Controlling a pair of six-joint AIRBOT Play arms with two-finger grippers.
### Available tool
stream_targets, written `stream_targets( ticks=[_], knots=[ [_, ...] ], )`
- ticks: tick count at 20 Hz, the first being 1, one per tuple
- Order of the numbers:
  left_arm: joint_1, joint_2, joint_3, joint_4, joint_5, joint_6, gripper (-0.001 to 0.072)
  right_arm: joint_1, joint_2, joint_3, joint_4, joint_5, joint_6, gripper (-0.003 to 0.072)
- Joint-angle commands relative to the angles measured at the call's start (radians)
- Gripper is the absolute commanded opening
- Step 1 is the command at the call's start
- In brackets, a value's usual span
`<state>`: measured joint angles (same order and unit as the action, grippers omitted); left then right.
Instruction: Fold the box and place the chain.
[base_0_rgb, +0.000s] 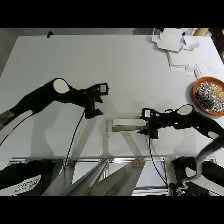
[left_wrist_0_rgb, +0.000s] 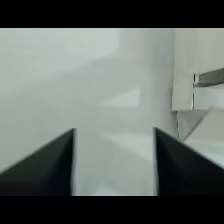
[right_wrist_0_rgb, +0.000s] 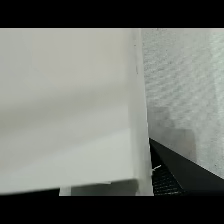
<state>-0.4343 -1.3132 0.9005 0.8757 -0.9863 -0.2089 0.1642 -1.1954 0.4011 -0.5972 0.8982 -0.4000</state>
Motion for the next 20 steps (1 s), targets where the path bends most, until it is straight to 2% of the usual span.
stream_targets(
  ticks=[1, 3, 5, 8, 11, 16, 18, 20],
  knots=[
    [0.031, 0.121, 0.001, 0.060, -0.151, -0.113, -0.0006, 0.000, 0.001, 0.000, -0.001, 0.001, -0.001, 0.0355],
    [-0.034, 0.168, 0.001, 0.061, -0.238, -0.142, 0.0003, 0.000, 0.001, 0.000, -0.001, 0.001, -0.001, 0.0355],
    [-0.158, 0.174, 0.001, 0.073, -0.232, -0.207, 0.0003, 0.000, 0.001, 0.000, -0.001, 0.001, -0.001, 0.0355],
    [-0.375, 0.149, 0.001, 0.147, -0.106, -0.296, 0.0004, 0.000, 0.001, 0.000, -0.001, 0.001, -0.001, 0.0355],
    [-0.481, 0.103, 0.001, 0.154, 0.077, -0.343, 0.0004, 0.000, 0.001, 0.000, -0.001, 0.001, -0.001, 0.0355],
    [-0.476, 0.014, 0.002, 0.143, 0.389, -0.394, 0.0005, 0.000, 0.001, 0.000, -0.001, 0.001, -0.001, 0.0355],
    [-0.451, -0.026, 0.007, 0.109, 0.466, -0.394, 0.0005, 0.000, 0.001, 0.000, -0.001, 0.001, -0.001, 0.0355],
    [-0.411, -0.074, 0.043, 0.089, 0.470, -0.394, 0.0005, 0.000, 0.001, 0.000, -0.001, 0.001, -0.001, 0.0355]
  ],
)
